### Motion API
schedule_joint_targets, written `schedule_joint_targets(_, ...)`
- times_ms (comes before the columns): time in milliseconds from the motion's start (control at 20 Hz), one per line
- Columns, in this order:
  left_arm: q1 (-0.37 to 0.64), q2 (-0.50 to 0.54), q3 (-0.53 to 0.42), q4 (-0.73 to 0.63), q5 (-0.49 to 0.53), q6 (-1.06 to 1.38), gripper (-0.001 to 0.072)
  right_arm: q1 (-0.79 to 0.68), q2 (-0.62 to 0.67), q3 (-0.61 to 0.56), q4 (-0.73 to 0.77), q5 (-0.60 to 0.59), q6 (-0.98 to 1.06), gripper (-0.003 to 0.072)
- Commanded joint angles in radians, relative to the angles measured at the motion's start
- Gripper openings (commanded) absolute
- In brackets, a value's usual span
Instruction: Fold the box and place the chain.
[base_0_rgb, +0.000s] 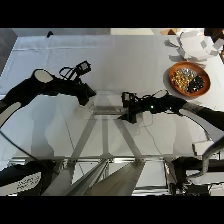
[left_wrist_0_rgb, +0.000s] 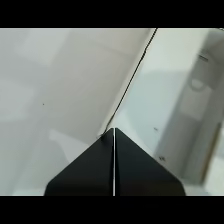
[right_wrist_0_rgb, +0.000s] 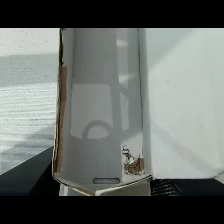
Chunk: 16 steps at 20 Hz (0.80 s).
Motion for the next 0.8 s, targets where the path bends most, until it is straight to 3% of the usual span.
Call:
schedule_joint_targets(0, 0.02, 0.083, 0.0, 0.11, -0.117, 0.004, 0.0059, 0.0, 0.0, 0.0, 0.002, 0.001, 0.002, 0.0455)
schedule_joint_targets(100, 0.05, 0.09, -0.019, 0.118, -0.155, 0.005, 0.035, 0.0, 0.0, 0.0, 0.002, 0.001, 0.002, 0.0455)
schedule_joint_targets(150, 0.06, 0.091, -0.038, 0.117, -0.14, 0.015, 0.0423, 0.0, 0.0, 0.0, 0.002, 0.001, 0.001, 0.0455)
schedule_joint_targets(300, 0.079, 0.088, -0.119, 0.113, -0.104, 0.227, 0.0433, 0.0, 0.0, 0.0, 0.002, 0.001, 0.001, 0.0455)
schedule_joint_targets(450, 0.086, 0.059, -0.19, 0.092, -0.063, 0.486, 0.0552, 0.0, 0.0, 0.0, 0.002, 0.001, 0.001, 0.0455)
schedule_joint_targets(750, 0.089, -0.084, -0.208, -0.063, 0.001, 0.65, 0.0551, 0.0, 0.0, 0.0, 0.002, 0.001, 0.001, 0.0455)
